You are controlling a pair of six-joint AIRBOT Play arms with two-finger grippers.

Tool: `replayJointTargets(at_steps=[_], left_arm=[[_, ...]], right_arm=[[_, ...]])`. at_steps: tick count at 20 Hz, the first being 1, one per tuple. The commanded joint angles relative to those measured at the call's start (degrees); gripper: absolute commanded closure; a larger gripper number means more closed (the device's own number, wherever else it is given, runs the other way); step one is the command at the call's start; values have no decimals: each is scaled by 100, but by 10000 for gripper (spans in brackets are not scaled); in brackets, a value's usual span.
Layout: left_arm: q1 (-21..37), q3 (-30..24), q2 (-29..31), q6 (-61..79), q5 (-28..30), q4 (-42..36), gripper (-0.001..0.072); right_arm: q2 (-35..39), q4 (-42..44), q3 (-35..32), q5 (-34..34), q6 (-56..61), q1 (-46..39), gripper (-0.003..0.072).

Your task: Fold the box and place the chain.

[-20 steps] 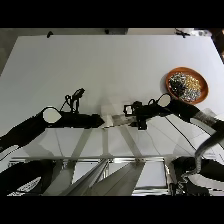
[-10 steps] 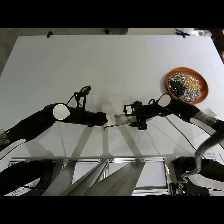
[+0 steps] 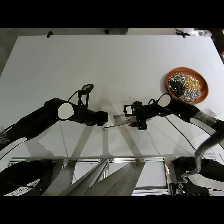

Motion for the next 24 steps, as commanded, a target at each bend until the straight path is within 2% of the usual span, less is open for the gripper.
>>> replayJointTargets(at_steps=[1, 4, 8, 11, 16, 24], left_arm=[[-50, 35, -39, -538, -179, 345, 436], [-155, 168, -267, -809, -306, 431, 436], [-376, 824, -778, -986, -455, 636, 437], [-404, 1207, -1095, -1342, -881, 944, 437], [-407, 1228, -1172, -1729, -1572, 1222, 437], [-404, 1320, -1182, -2216, -1556, 1252, 437]], right_arm=[[2, 7, 4, 0, 11, 2, 388], [0, 7, 4, 0, 11, 2, 388], [2, 4, 4, 0, 11, 2, 388], [0, 4, 4, 0, 11, 2, 388], [2, 4, 4, 0, 11, 2, 388], [0, -11, 4, -2, 11, 2, 388]])
